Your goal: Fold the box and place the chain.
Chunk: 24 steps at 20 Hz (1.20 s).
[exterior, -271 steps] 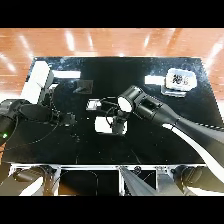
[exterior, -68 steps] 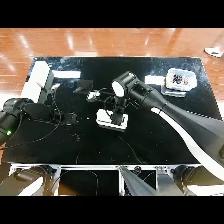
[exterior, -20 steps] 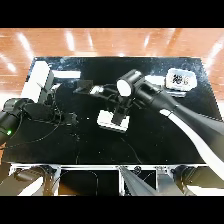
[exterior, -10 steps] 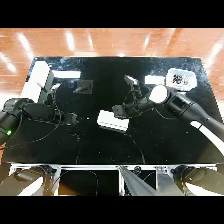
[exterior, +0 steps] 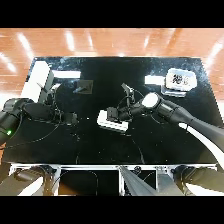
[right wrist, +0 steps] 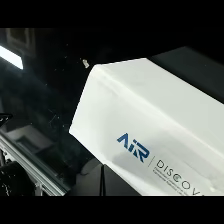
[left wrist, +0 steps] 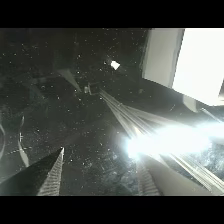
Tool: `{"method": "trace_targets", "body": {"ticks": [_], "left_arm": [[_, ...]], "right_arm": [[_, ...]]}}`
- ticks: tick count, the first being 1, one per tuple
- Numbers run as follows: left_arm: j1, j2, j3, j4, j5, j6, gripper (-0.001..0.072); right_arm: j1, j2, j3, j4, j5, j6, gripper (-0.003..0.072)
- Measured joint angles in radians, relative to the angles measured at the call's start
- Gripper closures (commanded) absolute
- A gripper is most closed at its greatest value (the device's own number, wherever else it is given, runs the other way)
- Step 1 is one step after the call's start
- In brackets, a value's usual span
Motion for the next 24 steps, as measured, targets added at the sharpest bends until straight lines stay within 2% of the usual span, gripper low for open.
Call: {"method": "trace_targets", "body": {"ticks": [18,24], "left_arm": [[0.000,0.000,0.000,-0.002,-0.002,0.000,0.0164],[0.000,0.000,0.000,-0.002,-0.002,0.000,0.0164]], "right_arm": [[0.001,-0.050,-0.004,-0.060,0.005,-0.006,0.0655],[-0.024,-0.017,-0.002,-0.037,0.079,-0.062,0.0656]]}}
